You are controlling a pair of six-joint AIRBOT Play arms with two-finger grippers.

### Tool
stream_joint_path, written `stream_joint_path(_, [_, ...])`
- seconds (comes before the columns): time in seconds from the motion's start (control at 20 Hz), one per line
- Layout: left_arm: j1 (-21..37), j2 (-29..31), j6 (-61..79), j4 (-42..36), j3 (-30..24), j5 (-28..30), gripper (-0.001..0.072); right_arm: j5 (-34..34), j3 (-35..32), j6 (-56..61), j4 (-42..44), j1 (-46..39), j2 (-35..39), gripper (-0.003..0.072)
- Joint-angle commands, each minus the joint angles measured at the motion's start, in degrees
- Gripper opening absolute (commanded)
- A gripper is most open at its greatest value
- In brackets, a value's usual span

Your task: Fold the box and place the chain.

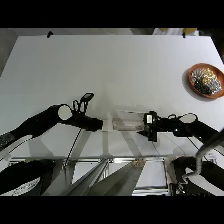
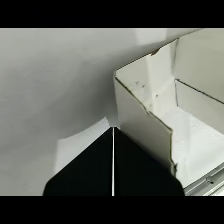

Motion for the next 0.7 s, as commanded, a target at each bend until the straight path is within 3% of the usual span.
stream_joint_path(0.0, [-0.3, 1.2, 0.5, -1.4, 0.7, 0.5, 0.0016, 0.0, 0.0, 0.0, 0.0, 0.0, 0.0, 0.0319])
stream_joint_path(0.15, [-0.6, 2.6, 3.4, -2.1, 1.7, 0.0, 0.0157, 0.0, 0.0, 0.0, 0.0, 0.0, 0.0, 0.0319])
stream_joint_path(0.45, [-2.9, 2.7, 6.0, -4.0, 3.9, 0.6, 0.018, 0.0, 0.0, 0.0, 0.0, 0.0, 0.0, 0.0319])
stream_joint_path(0.6, [-3.7, 2.6, 6.0, -4.1, 5.2, 2.0, 0.0327, 0.0, 0.0, 0.0, 0.0, 0.0, 0.0, 0.0319])
stream_joint_path(0.65, [-3.9, 2.4, 6.0, -4.1, 5.2, 2.6, 0.0345, 0.0, 0.0, 0.0, 0.0, 0.0, 0.0, 0.0319])
